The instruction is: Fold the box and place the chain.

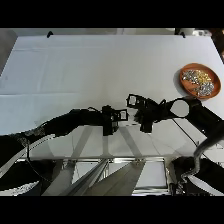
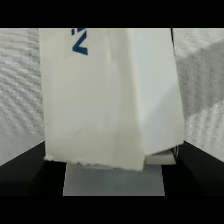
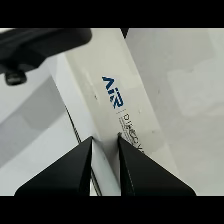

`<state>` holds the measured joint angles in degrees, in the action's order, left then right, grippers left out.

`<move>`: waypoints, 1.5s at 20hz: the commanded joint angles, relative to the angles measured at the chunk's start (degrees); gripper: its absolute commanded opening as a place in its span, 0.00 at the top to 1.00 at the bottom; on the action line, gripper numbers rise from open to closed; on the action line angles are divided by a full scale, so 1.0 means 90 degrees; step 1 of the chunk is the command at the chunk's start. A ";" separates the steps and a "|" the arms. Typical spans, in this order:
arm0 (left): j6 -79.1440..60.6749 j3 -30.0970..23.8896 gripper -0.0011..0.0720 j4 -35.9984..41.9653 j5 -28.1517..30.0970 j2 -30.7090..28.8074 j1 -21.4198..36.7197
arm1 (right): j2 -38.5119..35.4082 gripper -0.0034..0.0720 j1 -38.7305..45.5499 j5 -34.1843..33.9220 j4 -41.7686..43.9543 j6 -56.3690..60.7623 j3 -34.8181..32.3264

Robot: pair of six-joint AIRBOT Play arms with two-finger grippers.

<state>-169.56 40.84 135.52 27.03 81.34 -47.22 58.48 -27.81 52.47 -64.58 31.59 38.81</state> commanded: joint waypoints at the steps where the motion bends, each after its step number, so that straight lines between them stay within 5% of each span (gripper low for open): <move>1: 0.0002 0.0000 0.72 0.0002 0.0017 -0.0005 0.0000 | -0.0015 0.76 0.0002 0.0151 0.0000 0.0182 -0.0063; 30: 0.0002 0.0000 0.72 0.0002 0.0019 -0.0005 0.0000 | -0.0272 0.76 0.0002 -0.0670 0.0073 0.0777 -0.0308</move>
<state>-169.42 40.84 135.61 27.22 81.34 -47.22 55.88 -27.83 47.81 -64.07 38.61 35.99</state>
